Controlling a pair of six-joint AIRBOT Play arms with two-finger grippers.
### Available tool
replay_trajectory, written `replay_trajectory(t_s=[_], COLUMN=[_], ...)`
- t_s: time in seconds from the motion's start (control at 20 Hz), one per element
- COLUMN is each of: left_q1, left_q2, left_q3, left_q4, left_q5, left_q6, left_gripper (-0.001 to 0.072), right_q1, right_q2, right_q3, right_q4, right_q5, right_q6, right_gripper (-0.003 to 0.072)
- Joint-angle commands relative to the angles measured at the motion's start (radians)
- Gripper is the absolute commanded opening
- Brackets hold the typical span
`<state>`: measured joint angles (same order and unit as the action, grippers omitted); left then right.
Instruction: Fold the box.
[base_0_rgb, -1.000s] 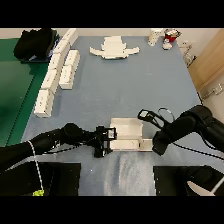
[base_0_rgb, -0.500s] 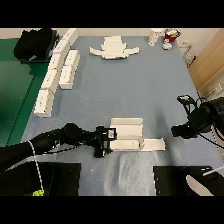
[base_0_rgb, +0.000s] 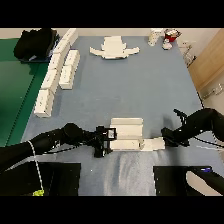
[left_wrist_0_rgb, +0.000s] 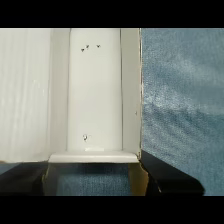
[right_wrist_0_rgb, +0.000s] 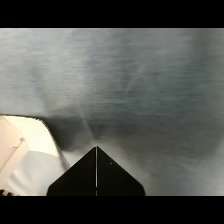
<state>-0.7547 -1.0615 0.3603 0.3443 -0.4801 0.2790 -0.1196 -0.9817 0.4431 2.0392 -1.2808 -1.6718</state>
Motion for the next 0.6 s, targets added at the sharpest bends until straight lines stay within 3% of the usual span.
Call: replay_trajectory(t_s=[0.0,0.25,0.4,0.55], left_q1=[0.000,0.000,0.000,0.000], left_q2=[0.000,0.000,0.000,0.000], left_q3=[0.001,0.001,0.001,0.001], left_q4=[0.000,0.000,0.000,0.000], left_q5=[0.000,0.000,0.000,0.000], left_q6=[0.000,0.000,0.000,0.000], left_gripper=[0.0475,0.0475,0.0475,0.0475], right_q1=[-0.010,0.048,0.110,0.147], right_q2=[-0.002,0.026,0.026,0.043], right_q3=[-0.019,-0.019,-0.019,-0.018], right_q4=[0.150,0.178,0.181,0.193], right_q5=[-0.022,-0.008,0.002,0.000], right_q6=[-0.080,-0.084,-0.095,-0.095], right_gripper=[0.0002,0.0011,0.0103,0.0104])
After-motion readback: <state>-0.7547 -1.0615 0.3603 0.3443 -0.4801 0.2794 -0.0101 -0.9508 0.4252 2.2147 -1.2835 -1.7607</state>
